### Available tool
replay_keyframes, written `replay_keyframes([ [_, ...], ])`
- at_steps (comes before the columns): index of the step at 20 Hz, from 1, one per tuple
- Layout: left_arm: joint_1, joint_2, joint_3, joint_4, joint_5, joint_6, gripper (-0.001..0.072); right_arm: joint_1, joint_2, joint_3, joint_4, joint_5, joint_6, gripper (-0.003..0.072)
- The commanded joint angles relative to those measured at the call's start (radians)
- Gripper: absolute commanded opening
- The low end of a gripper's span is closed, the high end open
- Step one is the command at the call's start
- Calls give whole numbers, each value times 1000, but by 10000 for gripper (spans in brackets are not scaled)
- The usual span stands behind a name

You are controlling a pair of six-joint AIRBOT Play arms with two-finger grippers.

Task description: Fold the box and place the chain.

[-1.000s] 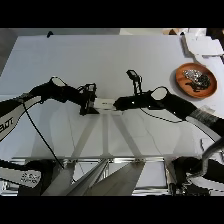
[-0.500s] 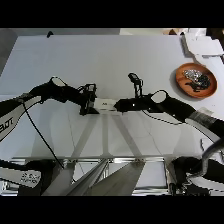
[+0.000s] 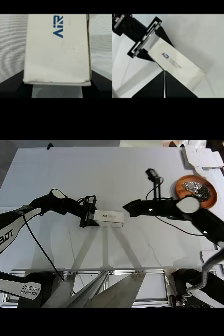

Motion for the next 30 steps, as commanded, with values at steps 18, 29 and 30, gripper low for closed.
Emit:
replay_keyframes([
  [18, 6, 38, 0, 6, 27, -4, 11, -356, 294, 1, -969, 410, 452, 14],
  [29, 5, 530, 0, 624, -7, -724, 8, -356, 294, 1, -929, 415, 451, 14],
  [30, 5, 563, 0, 734, -16, -793, 8, -356, 294, 1, -923, 415, 452, 14],
])
